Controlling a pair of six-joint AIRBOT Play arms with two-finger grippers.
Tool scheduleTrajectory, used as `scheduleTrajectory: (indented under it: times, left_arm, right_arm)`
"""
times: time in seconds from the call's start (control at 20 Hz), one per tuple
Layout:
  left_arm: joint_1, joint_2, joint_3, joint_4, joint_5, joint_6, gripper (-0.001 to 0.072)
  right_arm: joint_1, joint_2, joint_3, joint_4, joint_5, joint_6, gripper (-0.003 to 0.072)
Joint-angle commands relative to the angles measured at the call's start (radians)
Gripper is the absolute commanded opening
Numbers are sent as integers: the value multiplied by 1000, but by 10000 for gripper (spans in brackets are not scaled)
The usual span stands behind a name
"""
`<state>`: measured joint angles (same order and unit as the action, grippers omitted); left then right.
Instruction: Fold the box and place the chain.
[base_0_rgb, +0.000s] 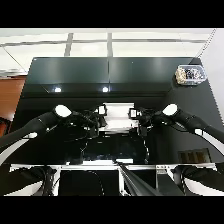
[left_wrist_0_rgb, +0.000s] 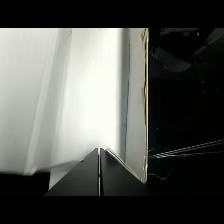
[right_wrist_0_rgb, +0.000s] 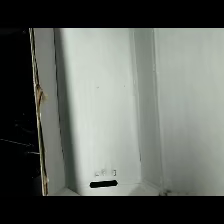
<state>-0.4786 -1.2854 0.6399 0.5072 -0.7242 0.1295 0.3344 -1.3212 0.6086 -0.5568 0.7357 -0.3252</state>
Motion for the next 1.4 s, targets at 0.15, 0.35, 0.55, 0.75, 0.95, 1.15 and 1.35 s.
scheduleTrajectory:
  times: [0.15, 0.35, 0.55, 0.75, 0.95, 1.15, 1.35]
  left_arm:
    - [273, 201, -1, 311, -105, -650, 25]
    - [516, 182, -49, 311, -267, -1130, 26]
    - [608, 14, -123, 101, -433, -1190, 25]
    - [473, -121, -109, -114, -355, -1078, 24]
    - [339, -146, -29, -11, -287, -1116, 24]
    - [315, -146, 10, 5, -319, -1128, 24]
    - [315, -146, 30, -11, -389, -1106, 39]
  right_arm:
    - [0, 0, 0, -1, 2, -1, 128]
    - [0, 0, 0, 0, 2, -1, 128]
    - [0, 0, 0, -1, 2, -1, 128]
    - [0, 0, 0, -1, 2, -1, 128]
    - [0, 0, 0, -1, 2, -1, 128]
    - [0, 0, 0, -1, 2, -1, 128]
    - [0, 0, 0, -1, 2, -1, 128]
